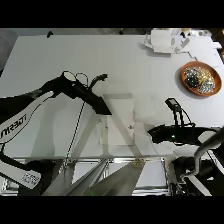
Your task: Fold the box and place the chain.
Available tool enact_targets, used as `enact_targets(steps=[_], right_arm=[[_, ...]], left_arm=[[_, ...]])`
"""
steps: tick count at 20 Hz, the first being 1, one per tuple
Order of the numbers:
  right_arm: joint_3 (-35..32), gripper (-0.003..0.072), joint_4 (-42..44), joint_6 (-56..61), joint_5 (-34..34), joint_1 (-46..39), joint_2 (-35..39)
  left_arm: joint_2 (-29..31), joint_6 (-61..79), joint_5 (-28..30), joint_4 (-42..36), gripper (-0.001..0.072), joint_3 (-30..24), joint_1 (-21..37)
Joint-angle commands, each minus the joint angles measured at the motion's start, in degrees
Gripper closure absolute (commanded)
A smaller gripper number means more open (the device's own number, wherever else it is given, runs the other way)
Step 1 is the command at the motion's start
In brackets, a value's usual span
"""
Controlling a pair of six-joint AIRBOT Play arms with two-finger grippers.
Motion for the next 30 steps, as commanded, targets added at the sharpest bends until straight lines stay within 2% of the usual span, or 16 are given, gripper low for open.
enact_targets(steps=[1, 3, 4, 7, 8, 9, 11, 12, 13, 17, 21, 25, 30], right_arm=[[0.02, 0.067, 0.0, 0.02, -0.02, 0.04, -0.02], [0.02, 0.067, -0.02, 0.0, -0.02, 0.02, -0.02], [0.02, 0.067, -0.02, 0.02, -0.02, 0.02, -0.02], [0.02, 0.067, 0.13, 0.02, 0.0, 0.02, -0.02], [0.04, 0.0669, 0.46, 0.04, 0.0, 0.02, -0.02], [0.09, 0.0626, 0.98, 0.04, -0.02, 0.02, -0.02], [0.35, 0.0367, 1.97, 0.07, 0.07, 0.02, 0.07], [0.96, 0.0301, 1.95, 0.07, 0.35, 0.02, 0.11], [2.12, 0.0267, 1.7, 0.04, 0.72, 0.02, 0.11], [10.21, 0.0267, -5.44, 0.09, 4.07, 0.02, 0.11], [15.19, 0.0268, -13.22, 0.04, 6.97, 0.02, 0.15], [15.19, 0.0271, -13.33, 0.09, 7.21, 0.02, 0.09], [15.17, 0.0272, -13.35, 0.04, 7.13, 0.02, 0.09]], left_arm=[[-0.66, 3.17, -0.81, 0.35, 0.0131, 0.55, -1.36], [-0.61, 3.19, -0.9, 1.22, 0.0429, 0.55, -1.14], [-0.61, 3.26, -0.9, 1.66, 0.0521, 0.55, -1.14], [-0.52, 7.19, -0.92, 2.51, 0.0706, 0.55, -1.14], [-0.26, 8.66, -0.81, 2.54, 0.0706, 0.55, -1.14], [0.31, 10.12, -0.11, 2.51, 0.0707, 0.55, -1.2], [2.34, 11.41, 2.8, 2.58, 0.0708, 0.55, -1.46], [3.72, 12.07, 4.35, 2.69, 0.0709, 0.55, -1.7], [5.49, 12.2, 6.6, 3.52, 0.0711, 0.55, -1.97], [13.03, 11.37, 9.7, 8.37, 0.0715, -0.9, -3.72], [19.39, 17.84, 14.99, 8.48, 0.0714, -10.16, -7.13], [19.78, 24.85, 25.86, 1.86, 0.0713, -18.6, -8.92], [19.71, 30.08, 28.26, 1.55, 0.0709, -19.28, -9.44]])
